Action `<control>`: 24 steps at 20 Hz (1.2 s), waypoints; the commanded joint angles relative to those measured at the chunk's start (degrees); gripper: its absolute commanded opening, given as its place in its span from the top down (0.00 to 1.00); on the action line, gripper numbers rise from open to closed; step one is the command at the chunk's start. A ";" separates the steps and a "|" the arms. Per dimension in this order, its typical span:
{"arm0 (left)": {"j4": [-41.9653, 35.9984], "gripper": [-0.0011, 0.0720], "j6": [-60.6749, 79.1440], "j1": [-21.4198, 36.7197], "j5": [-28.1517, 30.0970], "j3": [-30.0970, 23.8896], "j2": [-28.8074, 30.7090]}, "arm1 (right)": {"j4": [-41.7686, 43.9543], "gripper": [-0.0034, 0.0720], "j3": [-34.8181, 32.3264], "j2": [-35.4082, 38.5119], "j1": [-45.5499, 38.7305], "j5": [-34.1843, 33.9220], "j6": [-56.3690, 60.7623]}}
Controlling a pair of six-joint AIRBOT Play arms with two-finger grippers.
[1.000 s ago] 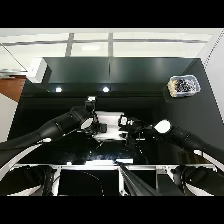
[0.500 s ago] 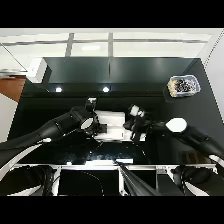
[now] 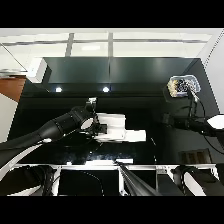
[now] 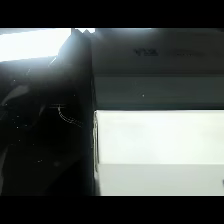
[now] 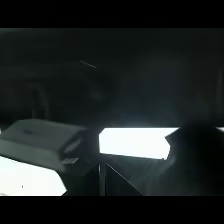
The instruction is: Fold the box and place the chain.
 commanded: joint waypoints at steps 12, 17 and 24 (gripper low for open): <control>0.02 0.95 -0.02 0.02 0.11 0.07 -0.04 | 17.31 0.90 1.68 -22.12 19.56 0.72 -4.46; 0.02 0.95 -0.02 0.02 0.09 0.07 -0.04 | 17.27 0.14 8.02 -22.10 21.22 8.15 -6.49; 0.04 0.95 -0.02 0.02 0.09 0.07 -0.04 | 17.09 0.15 10.56 -22.10 26.95 7.19 -4.02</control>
